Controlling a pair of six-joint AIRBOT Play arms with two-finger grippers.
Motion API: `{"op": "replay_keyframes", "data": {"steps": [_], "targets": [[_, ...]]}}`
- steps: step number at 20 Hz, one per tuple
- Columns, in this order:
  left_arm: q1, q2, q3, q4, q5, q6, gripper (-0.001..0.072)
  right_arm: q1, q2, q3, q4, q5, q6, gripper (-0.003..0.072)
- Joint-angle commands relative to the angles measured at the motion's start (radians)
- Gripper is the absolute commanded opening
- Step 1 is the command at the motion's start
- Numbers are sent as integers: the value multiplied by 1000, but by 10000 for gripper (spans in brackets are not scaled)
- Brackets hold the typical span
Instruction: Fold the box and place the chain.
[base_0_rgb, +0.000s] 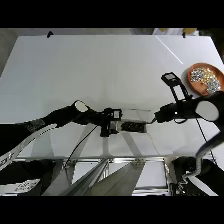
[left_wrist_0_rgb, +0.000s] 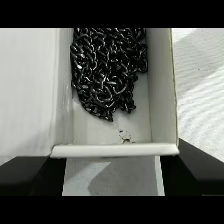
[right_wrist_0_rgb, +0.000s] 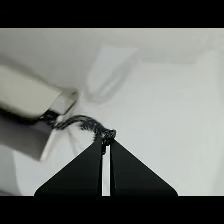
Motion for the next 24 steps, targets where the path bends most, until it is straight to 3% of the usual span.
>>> {"op": "replay_keyframes", "data": {"steps": [1, 6, 9, 15, 20, 21, 23, 24], "targets": [[0, 1, 0, 0, -10, 0, 253, 40, 146, 1, 142, 35, -2, 23], [0, 1, 0, 0, -11, 0, 253, 113, 162, 1, 340, -116, -34, 23], [0, 1, 0, 0, -11, 0, 253, 181, 133, 1, 339, -232, -32, 23], [0, 1, 0, 0, -11, 0, 253, 236, -80, 1, 308, -275, -48, 38], [0, 1, 0, 0, -11, 0, 253, 232, -117, 97, 298, -279, -201, 301], [0, 1, 0, 0, -11, 0, 253, 218, -118, 127, 297, -285, -246, 311], [0, 1, 0, 0, -11, 0, 253, 173, -122, 159, 280, -313, -294, 276], [0, 1, 0, 0, -11, 0, 253, 147, -130, 159, 249, -319, -296, 207]]}}
